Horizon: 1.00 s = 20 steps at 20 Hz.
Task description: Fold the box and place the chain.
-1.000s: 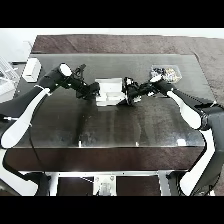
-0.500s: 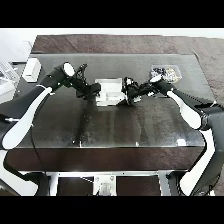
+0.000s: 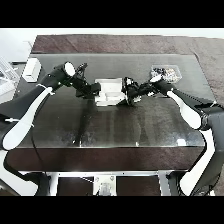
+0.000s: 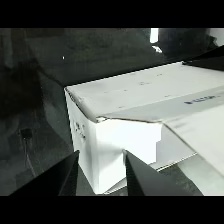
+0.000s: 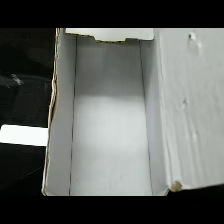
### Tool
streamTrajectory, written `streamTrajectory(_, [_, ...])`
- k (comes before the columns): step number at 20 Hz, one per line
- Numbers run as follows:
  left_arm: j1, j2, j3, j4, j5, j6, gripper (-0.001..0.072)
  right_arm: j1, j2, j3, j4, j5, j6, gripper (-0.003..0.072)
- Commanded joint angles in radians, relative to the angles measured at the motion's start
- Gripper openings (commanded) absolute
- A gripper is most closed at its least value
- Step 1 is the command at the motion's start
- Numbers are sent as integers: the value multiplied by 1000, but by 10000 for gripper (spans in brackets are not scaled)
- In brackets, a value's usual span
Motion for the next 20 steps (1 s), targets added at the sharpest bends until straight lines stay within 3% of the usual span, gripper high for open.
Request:
streamTrajectory(1, [-2,-8,10,10,0,-10,339,0,0,0,0,0,0,586])
streamTrajectory(20, [-76,-142,209,181,-163,-130,339,0,0,0,0,0,0,587])
